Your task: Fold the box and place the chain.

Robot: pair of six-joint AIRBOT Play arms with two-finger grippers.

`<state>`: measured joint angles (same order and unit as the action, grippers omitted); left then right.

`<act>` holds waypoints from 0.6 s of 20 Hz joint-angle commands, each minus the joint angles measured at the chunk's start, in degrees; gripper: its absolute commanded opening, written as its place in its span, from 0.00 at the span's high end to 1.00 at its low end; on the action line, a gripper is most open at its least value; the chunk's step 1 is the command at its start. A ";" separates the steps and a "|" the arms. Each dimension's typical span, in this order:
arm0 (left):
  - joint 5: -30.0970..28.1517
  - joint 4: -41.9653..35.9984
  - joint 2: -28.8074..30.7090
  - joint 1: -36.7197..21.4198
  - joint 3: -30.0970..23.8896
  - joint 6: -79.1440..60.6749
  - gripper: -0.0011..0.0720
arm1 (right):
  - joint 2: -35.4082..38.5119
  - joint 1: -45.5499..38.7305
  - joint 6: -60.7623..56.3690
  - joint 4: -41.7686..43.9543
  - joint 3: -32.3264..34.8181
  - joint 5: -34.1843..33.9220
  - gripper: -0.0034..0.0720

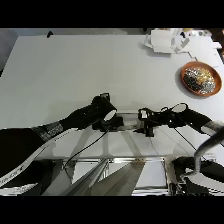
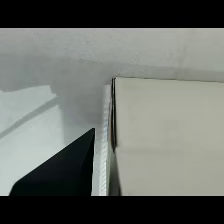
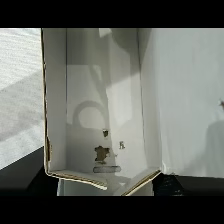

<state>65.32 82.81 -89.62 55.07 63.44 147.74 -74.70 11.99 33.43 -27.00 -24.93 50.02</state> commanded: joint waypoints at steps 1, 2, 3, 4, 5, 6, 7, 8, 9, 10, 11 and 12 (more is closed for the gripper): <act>0.85 0.44 1.86 -0.20 0.04 -2.43 0.61 | 0.04 -0.02 0.07 0.00 0.00 0.00 0.51; 0.87 0.50 3.02 -0.57 0.04 -2.51 0.61 | 0.07 -0.02 0.07 0.00 0.00 0.02 0.51; 0.74 0.46 4.17 -1.01 0.04 -2.64 0.61 | 0.04 -0.02 0.07 0.00 0.00 0.02 0.51; 0.90 0.35 5.73 -1.60 0.04 -4.92 0.61 | 0.04 -0.02 0.07 0.00 0.00 0.00 0.51; 1.57 0.26 7.37 -2.05 0.04 -8.31 0.61 | 0.04 -0.02 0.07 0.00 0.00 0.02 0.51; 2.69 0.15 9.18 -2.71 0.04 -11.82 0.61 | 0.04 -0.02 0.07 0.00 -0.02 0.00 0.51; 4.57 0.13 11.50 -3.45 0.04 -15.61 0.61 | 0.04 -0.02 0.07 0.00 -0.02 0.02 0.51; 7.04 0.13 14.08 -4.28 0.02 -19.41 0.61 | 0.04 -0.02 0.07 0.00 0.00 0.02 0.51; 9.70 0.24 16.65 -5.09 0.00 -23.82 0.62 | 0.04 -0.02 0.07 0.00 0.00 0.02 0.51; 12.17 0.42 19.58 -5.97 -0.11 -29.03 0.62 | 0.04 -0.02 0.07 0.00 -0.02 0.02 0.51; 13.64 0.42 22.45 -6.91 -0.50 -33.57 0.62 | 0.04 -0.02 0.07 0.00 -0.02 0.02 0.51; 13.84 0.37 25.68 -8.00 -1.49 -39.06 0.62 | 0.04 -0.02 0.07 0.00 0.00 0.02 0.51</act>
<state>74.61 83.07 -71.22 49.43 62.94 123.70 -74.70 11.99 33.47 -27.00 -24.93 50.02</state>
